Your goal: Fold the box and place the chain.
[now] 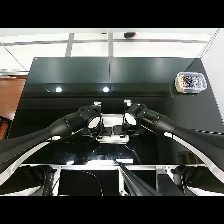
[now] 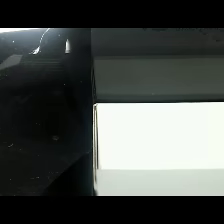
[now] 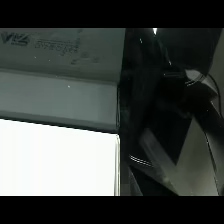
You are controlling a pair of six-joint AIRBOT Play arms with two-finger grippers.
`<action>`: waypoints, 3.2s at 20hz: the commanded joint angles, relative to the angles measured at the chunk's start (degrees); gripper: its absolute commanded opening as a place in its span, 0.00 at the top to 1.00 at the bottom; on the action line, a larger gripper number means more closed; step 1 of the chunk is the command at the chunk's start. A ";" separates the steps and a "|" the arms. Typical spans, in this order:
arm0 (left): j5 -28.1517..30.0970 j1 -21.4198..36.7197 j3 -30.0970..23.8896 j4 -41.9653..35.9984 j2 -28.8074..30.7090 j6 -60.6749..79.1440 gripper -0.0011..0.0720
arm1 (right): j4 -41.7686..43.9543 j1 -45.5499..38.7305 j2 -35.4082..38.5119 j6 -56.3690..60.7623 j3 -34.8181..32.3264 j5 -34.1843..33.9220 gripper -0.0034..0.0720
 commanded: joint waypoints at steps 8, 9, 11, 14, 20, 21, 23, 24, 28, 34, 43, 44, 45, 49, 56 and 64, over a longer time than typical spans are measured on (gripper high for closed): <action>0.00 0.00 0.04 -0.02 0.00 -0.09 0.95 | -0.24 0.04 -0.09 0.72 0.02 -0.22 0.94; 0.00 0.00 0.04 -0.02 0.00 -0.09 0.95 | -0.24 0.04 -0.09 0.72 0.04 -0.42 0.94; -0.04 0.00 0.04 -0.02 0.00 -0.09 0.95 | -0.24 0.04 -0.09 0.48 0.04 -0.55 0.50; -0.02 0.00 0.04 0.00 0.00 -0.09 0.95 | -0.20 -0.09 0.79 -3.19 0.04 -0.17 0.39; 0.09 0.00 0.04 0.02 0.00 -0.09 0.95 | -8.31 -0.39 17.84 -8.76 0.07 8.11 0.39; 0.11 0.00 0.04 0.00 0.00 -0.09 0.95 | -11.67 -1.09 22.10 -8.76 0.07 10.49 0.39; 0.04 0.00 0.04 0.00 0.00 -0.09 0.95 | -20.65 -4.11 30.71 -8.74 0.04 14.29 0.39; 0.00 0.00 0.04 0.00 0.00 -0.09 0.95 | -28.35 -6.45 34.36 -8.72 0.00 15.74 0.39; 0.07 0.00 0.04 0.00 0.00 -0.09 0.95 | -55.82 -21.27 38.73 -8.26 -2.84 8.92 0.39; 0.02 0.00 0.04 0.00 0.00 -0.09 0.95 | -35.58 -53.94 27.67 9.73 -9.01 -28.17 0.15; 0.04 0.00 0.04 0.00 0.00 -0.09 0.95 | 17.55 -65.24 -15.54 -15.15 33.46 2.12 0.09; 0.02 0.00 0.04 0.00 0.00 -0.09 0.95 | 16.85 -65.40 -18.18 -11.85 36.83 4.37 0.13; 0.02 0.00 0.04 0.00 0.00 -0.09 0.95 | 16.20 -65.35 -20.17 -10.12 39.17 5.25 0.13; 0.02 0.00 0.04 0.00 0.00 -0.09 0.95 | 12.55 -65.37 -22.49 -5.60 39.91 3.72 0.13; 0.04 0.00 0.04 0.00 0.00 -0.09 0.95 | 11.30 -65.79 -22.80 -4.44 39.91 0.50 0.14; 0.04 0.00 0.04 0.00 0.00 -0.09 0.95 | 10.23 -65.35 -25.35 -4.39 39.91 0.17 0.14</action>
